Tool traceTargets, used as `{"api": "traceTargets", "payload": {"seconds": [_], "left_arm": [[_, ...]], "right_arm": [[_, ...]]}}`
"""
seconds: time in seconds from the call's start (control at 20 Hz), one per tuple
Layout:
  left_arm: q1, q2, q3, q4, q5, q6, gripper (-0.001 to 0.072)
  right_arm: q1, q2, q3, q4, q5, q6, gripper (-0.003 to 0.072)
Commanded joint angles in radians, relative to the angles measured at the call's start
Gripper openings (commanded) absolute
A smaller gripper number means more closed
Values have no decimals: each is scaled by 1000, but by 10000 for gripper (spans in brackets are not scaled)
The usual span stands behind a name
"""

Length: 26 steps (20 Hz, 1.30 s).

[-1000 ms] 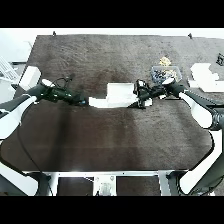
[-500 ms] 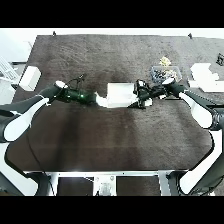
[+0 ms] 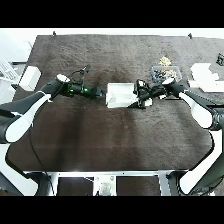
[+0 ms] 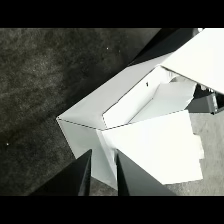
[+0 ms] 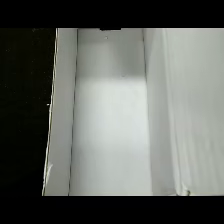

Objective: Fold the box and place the chain.

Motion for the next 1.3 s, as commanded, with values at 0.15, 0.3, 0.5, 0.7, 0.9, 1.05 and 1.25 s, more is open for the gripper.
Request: {"api": "traceTargets", "payload": {"seconds": [0.15, 0.3, 0.5, 0.7, 0.9, 1.05, 1.25], "left_arm": [[-2, 0, 4, -2, -29, 13, 200], [-2, -1, 4, -2, -42, 13, 201], [-2, -1, 3, -1, -50, 9, 201], [-2, -1, 3, 1, -40, -5, 202], [-1, 0, 3, 2, -48, -41, 376], [-1, 0, 3, 2, -51, -56, 348], [-2, 0, 3, 4, -52, -129, 349]], "right_arm": [[0, 0, 0, 0, 0, 0, 592], [0, 0, 0, 1, 0, 0, 591], [0, 0, 0, 0, 0, 0, 591], [0, 0, 0, 0, 0, 0, 591], [0, 0, 0, 0, 0, 0, 592], [0, 0, 0, 1, 0, 0, 591], [0, 0, 0, 0, 0, 0, 591]]}}
